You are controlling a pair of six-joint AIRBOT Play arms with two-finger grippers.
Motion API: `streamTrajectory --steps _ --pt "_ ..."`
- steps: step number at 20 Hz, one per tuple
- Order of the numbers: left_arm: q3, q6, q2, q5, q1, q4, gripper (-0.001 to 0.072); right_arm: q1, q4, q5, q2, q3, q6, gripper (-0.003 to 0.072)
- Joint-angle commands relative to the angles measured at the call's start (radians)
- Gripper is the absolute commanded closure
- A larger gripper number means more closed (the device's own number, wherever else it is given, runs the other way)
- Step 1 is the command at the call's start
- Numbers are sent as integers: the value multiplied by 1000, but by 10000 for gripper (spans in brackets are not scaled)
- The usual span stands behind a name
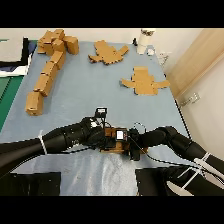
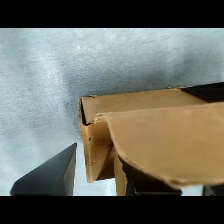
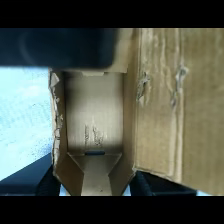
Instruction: Fold the box.
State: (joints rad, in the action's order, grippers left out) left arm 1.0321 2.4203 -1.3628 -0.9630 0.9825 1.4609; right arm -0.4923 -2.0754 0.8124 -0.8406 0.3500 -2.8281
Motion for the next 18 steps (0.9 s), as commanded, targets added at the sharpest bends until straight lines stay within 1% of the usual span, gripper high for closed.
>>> streamTrajectory --steps 1,3,4,6,7,8,9,10,11,18 --pt "31 18 -34 -40 16 27 337 0 0 0 0 0 0 171" --pt "55 24 -56 -43 15 29 340 0 0 0 0 0 0 171" --pt "64 24 -66 -37 15 29 378 0 0 0 0 0 0 171" --pt "74 24 -84 -24 15 29 379 0 0 0 0 0 0 171" --pt "74 23 -90 -27 15 29 441 0 0 0 0 0 0 171" --pt "74 23 -96 -34 15 29 486 0 0 0 0 0 0 171" --pt "74 25 -99 -37 15 28 486 0 0 0 0 0 0 171" --pt "74 39 -99 -40 15 28 581 0 0 0 0 0 0 171" --pt "76 40 -99 -35 16 28 697 0 0 0 0 0 0 171" --pt "81 54 -99 -33 15 -8 696 0 0 0 0 0 0 171"
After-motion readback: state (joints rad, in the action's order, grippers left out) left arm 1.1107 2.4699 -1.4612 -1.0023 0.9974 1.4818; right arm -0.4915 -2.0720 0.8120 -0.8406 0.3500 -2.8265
